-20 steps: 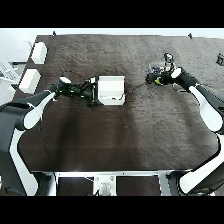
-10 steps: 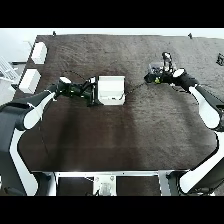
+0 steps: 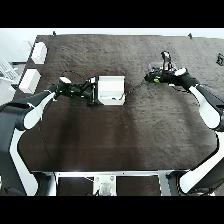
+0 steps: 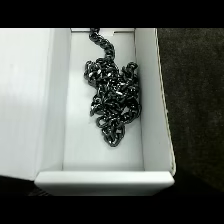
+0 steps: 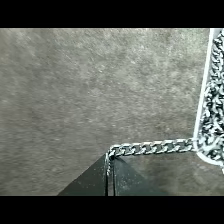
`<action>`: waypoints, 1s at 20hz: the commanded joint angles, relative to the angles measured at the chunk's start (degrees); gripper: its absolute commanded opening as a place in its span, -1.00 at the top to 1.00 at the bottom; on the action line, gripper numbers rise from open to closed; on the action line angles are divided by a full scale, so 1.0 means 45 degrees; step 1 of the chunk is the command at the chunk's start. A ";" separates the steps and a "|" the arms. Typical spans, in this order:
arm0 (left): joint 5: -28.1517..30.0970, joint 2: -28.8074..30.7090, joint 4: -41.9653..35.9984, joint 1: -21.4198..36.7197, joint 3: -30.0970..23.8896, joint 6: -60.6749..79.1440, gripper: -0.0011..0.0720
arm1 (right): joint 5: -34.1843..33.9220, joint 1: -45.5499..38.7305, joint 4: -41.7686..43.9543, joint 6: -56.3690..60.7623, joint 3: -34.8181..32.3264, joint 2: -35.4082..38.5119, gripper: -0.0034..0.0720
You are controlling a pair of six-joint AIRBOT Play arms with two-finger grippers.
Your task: Fold the box and place the chain.
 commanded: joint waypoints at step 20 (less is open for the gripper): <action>0.0005 0.0005 0.0000 0.0010 0.0000 0.0005 -0.28 | -0.0588 0.6674 -0.6960 0.5537 0.0869 0.9855 0.89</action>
